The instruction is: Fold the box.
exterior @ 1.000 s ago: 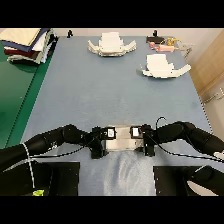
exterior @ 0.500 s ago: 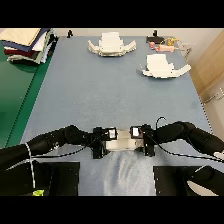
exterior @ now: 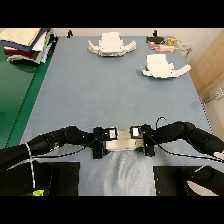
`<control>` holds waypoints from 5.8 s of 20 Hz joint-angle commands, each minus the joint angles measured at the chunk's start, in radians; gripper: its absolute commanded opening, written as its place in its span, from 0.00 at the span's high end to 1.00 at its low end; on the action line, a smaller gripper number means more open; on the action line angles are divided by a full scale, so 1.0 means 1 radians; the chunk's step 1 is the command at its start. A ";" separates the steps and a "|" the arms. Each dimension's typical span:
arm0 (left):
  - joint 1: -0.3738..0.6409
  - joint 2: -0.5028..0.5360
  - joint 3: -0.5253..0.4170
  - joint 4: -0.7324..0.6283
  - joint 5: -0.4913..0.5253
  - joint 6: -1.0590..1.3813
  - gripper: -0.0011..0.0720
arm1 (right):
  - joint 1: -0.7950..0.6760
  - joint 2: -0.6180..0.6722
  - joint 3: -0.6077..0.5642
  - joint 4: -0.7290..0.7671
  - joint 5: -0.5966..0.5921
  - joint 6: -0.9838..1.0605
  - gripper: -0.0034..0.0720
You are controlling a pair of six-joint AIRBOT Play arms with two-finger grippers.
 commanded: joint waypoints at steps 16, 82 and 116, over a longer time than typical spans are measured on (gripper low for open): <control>0.042 0.041 0.000 0.039 -0.056 -0.024 0.02 | 0.000 0.000 0.000 0.000 0.000 0.000 0.23; 0.041 0.000 0.013 -0.010 -0.073 0.003 0.46 | 0.000 0.017 0.003 -0.008 0.000 0.009 0.00; 0.041 0.000 0.013 -0.010 -0.073 0.003 0.46 | 0.001 0.029 0.133 0.130 0.171 1.187 0.95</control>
